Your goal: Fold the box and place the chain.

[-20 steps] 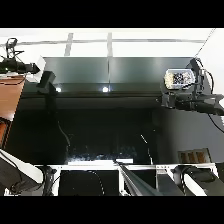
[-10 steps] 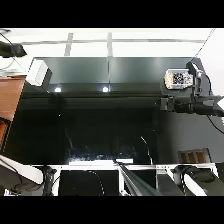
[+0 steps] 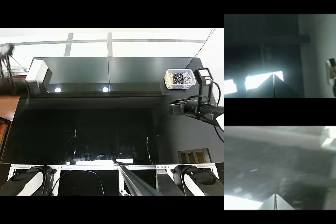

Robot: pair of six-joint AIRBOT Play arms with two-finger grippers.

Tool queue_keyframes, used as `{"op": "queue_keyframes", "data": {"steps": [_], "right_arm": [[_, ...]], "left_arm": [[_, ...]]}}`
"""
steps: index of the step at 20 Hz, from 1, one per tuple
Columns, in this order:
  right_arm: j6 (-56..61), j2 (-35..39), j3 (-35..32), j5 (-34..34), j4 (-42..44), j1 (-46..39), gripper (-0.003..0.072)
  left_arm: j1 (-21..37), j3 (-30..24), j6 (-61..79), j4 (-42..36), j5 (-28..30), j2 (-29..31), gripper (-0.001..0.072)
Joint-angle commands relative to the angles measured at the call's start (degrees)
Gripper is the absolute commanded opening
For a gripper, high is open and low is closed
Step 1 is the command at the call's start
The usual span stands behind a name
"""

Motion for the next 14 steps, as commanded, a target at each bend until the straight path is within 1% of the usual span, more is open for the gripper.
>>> {"op": "queue_keyframes", "data": {"steps": [1, 2, 3, 6, 7, 14], "right_arm": [[1.9, 1.6, -4.92, -7.72, -8.13, -2.95, 0.0017], [1.88, 1.6, -5.03, -6.25, -7.82, -3.61, 0.0017], [1.92, 1.62, -5.01, -5.86, -7.85, -3.74, 0.0017], [1.88, 1.62, -5.03, -5.86, -7.87, -3.74, 0.0017], [1.88, 1.6, -5.01, -5.86, -7.87, -3.74, 0.0017], [1.88, 1.62, -5.01, -5.86, -7.87, -3.74, 0.0017]], "left_arm": [[-4.17, -21.99, 1.33, 0.0, 12.33, 16.92, 0.0025], [-4.07, -23.74, 1.31, 1.01, 12.81, 19.32, 0.0025], [-4.04, -24.17, 1.31, 2.45, 12.74, 21.2, 0.0026], [-4.07, -24.17, 1.22, 2.64, 12.7, 24.55, 0.0026], [-4.07, -24.2, 1.22, 1.64, 11.96, 25.16, 0.0027], [-4.07, -24.2, 1.22, 1.22, 12.09, 25.35, 0.0026]]}}
